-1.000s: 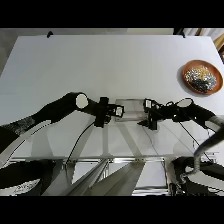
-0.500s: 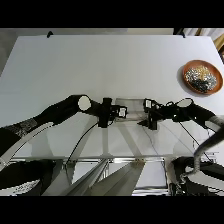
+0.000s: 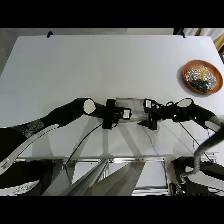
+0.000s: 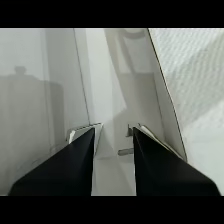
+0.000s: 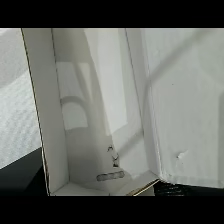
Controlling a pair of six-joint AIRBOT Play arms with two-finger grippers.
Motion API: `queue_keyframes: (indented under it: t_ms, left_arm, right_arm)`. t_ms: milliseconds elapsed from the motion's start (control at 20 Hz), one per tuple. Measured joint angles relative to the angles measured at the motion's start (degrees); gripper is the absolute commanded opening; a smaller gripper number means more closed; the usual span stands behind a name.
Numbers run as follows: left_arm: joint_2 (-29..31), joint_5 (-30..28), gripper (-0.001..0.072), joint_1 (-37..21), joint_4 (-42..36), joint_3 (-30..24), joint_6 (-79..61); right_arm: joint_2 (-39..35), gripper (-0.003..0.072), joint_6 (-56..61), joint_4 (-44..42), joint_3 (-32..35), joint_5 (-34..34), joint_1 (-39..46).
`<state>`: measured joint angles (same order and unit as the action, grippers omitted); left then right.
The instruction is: Fold the box and place the chain.
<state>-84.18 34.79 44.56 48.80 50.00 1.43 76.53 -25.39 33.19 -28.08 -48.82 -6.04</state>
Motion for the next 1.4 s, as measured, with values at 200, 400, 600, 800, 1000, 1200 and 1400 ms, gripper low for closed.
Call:
queue_keyframes:
  t_ms: [200,400,600,800,1000,1200,1400]
  left_arm:
    - [-0.28,0.09,0.0559,0.13,-0.33,0.00,0.13]
    - [-0.20,0.28,0.0206,0.11,-0.20,0.00,-0.09]
    - [2.08,2.84,0.0005,-1.05,0.98,0.00,2.12]
    - [7.54,8.48,0.0005,-4.39,6.64,0.00,15.19]
    - [14.10,15.93,0.0004,-9.64,12.37,-0.13,35.30]
    - [18.25,18.18,0.0004,-14.75,13.97,-2.78,51.52]
    - [19.45,14.75,0.0005,-17.40,14.23,-8.00,65.66]
  right_arm:
    - [0.00,0.0402,-0.02,0.00,0.00,0.00,0.00]
    - [0.00,0.0402,-0.04,0.00,0.00,-0.02,0.00]
    - [0.00,0.0402,-0.04,0.00,0.00,0.00,0.00]
    - [0.00,0.0402,0.00,-0.02,0.00,0.02,0.00]
    - [0.00,0.0402,0.00,-0.02,0.00,0.00,0.00]
    - [0.00,0.0402,0.00,-0.02,0.00,0.00,0.00]
    - [0.00,0.0402,0.00,-0.02,0.00,0.00,0.00]
